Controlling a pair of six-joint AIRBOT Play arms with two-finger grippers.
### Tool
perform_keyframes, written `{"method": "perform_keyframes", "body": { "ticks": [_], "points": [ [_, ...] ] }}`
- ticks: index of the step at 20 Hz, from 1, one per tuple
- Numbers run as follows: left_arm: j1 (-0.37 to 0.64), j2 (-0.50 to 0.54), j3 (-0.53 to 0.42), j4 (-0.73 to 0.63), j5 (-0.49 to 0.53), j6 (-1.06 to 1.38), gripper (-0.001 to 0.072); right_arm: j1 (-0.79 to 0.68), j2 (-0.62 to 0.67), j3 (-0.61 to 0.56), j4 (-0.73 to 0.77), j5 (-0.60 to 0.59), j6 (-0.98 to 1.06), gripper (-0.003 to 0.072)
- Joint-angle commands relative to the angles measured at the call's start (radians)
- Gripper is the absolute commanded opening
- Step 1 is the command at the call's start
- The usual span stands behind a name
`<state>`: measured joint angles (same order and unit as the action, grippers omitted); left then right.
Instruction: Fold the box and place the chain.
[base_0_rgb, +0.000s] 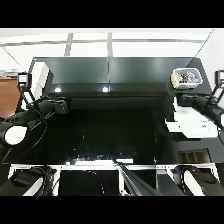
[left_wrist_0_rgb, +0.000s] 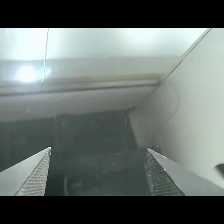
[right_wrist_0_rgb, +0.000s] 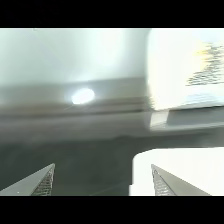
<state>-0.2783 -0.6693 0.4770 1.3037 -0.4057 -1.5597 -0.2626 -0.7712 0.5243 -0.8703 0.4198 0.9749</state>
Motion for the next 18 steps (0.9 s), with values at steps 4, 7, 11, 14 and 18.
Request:
{"method": "perform_keyframes", "body": {
  "ticks": [4,7,11,14,18],
  "points": [
    [0.002,-0.099,0.001,0.101,-0.187,0.0,0.0716,-0.518,-0.355,0.369,-0.223,0.21,0.35,0.072],
    [0.001,-0.104,0.001,0.126,-0.203,0.0,0.0715,-0.687,-0.546,0.591,-0.206,0.528,0.326,0.072],
    [0.001,-0.104,0.001,0.124,-0.205,-0.001,0.0715,-0.779,-0.709,0.708,-0.275,0.782,0.132,0.072],
    [0.001,-0.104,0.001,0.107,-0.214,-0.001,0.0712,-0.77,-0.773,0.707,-0.277,0.875,-0.119,0.072],
    [0.001,-0.108,0.001,0.098,-0.269,0.0,0.0712,-0.77,-0.784,0.707,-0.303,0.884,-0.251,0.072]
  ]
}}
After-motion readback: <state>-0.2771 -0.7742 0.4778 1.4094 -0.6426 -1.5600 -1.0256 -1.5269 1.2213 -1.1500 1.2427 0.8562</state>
